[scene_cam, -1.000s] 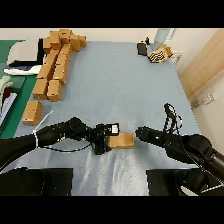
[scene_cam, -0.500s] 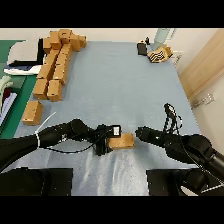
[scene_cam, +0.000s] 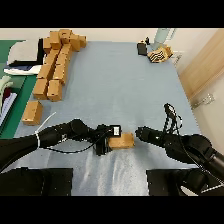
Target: Fold the box.
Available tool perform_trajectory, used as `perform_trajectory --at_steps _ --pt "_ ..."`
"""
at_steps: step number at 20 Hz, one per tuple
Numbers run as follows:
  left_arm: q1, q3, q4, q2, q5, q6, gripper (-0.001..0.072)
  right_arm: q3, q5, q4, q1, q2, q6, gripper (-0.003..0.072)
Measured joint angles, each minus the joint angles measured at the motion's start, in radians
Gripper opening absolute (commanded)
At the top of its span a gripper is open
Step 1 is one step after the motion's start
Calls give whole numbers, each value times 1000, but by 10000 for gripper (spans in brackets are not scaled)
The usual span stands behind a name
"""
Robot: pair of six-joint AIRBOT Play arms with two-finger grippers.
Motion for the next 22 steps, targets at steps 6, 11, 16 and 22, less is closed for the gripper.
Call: perform_trajectory --at_steps 6,11,16,22 --pt "3 0 0 0 0 -2 603 0 0 0 0 0 0 1" --pt "3 1 0 14 1 -6 603 0 0 0 0 0 0 1" --pt "53 1 0 39 1 -64 603 0 0 0 0 0 0 1" --pt "203 1 15 56 -6 -131 603 0 5 -45 0 5 32 2"
